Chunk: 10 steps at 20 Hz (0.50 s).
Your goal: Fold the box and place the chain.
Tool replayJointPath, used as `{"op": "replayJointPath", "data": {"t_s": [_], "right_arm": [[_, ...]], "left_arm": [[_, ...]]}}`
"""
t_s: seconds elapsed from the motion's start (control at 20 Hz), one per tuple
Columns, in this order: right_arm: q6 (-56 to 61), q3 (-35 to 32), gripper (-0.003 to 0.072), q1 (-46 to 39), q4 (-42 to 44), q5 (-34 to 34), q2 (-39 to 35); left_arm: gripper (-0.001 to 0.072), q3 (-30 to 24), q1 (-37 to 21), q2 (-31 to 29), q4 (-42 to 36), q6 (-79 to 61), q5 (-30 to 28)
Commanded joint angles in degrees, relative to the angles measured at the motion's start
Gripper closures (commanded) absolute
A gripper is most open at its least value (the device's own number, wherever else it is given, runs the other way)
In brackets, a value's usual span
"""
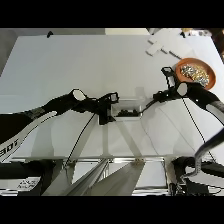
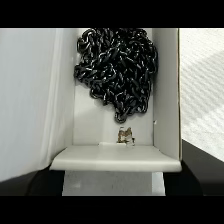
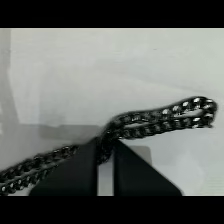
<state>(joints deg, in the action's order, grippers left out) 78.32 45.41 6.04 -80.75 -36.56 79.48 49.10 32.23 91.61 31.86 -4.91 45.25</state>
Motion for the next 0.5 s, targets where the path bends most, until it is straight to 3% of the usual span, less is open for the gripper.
{"op": "replayJointPath", "data": {"t_s": [0.0,0.25,0.45], "right_arm": [[-0.1,0.0,0.0672,0.0,0.2,-0.4,0.3],[-0.2,0.0,0.0672,0.0,0.3,-2.0,-7.0],[-3.8,0.0,0.0672,2.1,8.8,-7.7,-18.0]], "left_arm": [[0.0697,0.0,0.0,0.0,0.0,0.0,0.0],[0.0697,0.0,0.0,0.0,0.0,0.0,0.0],[0.0697,0.0,0.0,0.0,0.0,0.0,0.0]]}}
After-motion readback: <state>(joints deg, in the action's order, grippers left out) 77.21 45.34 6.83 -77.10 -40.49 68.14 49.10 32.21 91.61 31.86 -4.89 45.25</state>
